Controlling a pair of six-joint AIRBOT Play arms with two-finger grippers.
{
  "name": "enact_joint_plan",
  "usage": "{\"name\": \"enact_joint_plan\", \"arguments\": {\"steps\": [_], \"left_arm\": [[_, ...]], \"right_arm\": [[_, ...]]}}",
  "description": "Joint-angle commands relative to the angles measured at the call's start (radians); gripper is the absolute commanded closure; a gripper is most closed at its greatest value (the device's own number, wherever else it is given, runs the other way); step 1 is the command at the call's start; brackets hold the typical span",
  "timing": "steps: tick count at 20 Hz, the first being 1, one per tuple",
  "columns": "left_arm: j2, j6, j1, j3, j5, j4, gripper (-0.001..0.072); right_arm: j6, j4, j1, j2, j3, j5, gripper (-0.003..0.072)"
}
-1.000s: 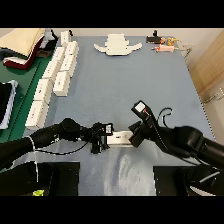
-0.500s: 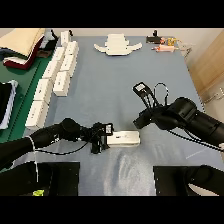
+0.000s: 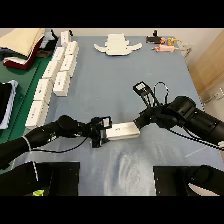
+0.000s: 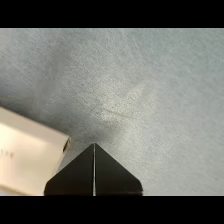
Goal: Fold the box.
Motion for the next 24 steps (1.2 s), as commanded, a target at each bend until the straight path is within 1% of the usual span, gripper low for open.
{"name": "enact_joint_plan", "arguments": {"steps": [1,3,4,6,7,8,10,12,15,17,18,22,24], "left_arm": [[0.077,-0.122,0.110,0.004,0.030,0.028,0.0240],[0.130,-0.260,0.240,0.004,0.061,0.137,0.0240],[0.153,-0.348,0.316,0.004,0.077,0.215,0.0240],[0.190,-0.543,0.504,0.004,0.080,0.388,0.0240],[0.200,-0.625,0.594,0.004,0.063,0.454,0.0240],[0.206,-0.687,0.686,0.004,0.022,0.505,0.0240],[0.207,-0.726,0.837,0.004,-0.085,0.558,0.0240],[0.208,-0.768,0.939,0.004,-0.147,0.580,0.0240],[0.219,-0.879,1.017,0.005,-0.196,0.629,0.0240],[0.220,-0.901,1.021,0.005,-0.220,0.667,0.0240],[0.219,-0.901,1.019,0.005,-0.222,0.661,0.0240],[0.211,-0.895,1.019,0.005,-0.145,0.563,0.0240],[0.194,-0.889,0.997,0.005,-0.098,0.541,0.0240]], "right_arm": [[0.000,0.000,0.000,0.000,0.001,-0.002,0.0680],[0.000,0.000,0.000,0.000,0.001,-0.002,0.0680],[0.000,0.000,0.000,0.000,0.001,-0.002,0.0680],[0.000,0.000,0.000,0.000,0.001,-0.002,0.0680],[0.000,0.000,0.000,0.000,0.001,-0.002,0.0680],[0.000,0.000,0.000,0.000,0.001,-0.002,0.0680],[0.000,0.000,0.000,0.000,0.001,-0.002,0.0680],[0.000,0.000,0.000,0.000,0.001,-0.002,0.0680],[0.000,0.000,0.000,0.000,0.001,-0.002,0.0680],[0.000,0.000,0.000,0.000,0.001,-0.002,0.0680],[0.000,0.000,0.000,0.000,0.001,-0.002,0.0680],[0.000,0.000,0.000,0.000,0.001,-0.002,0.0680],[0.000,0.000,0.000,0.000,0.001,-0.002,0.0680]]}}
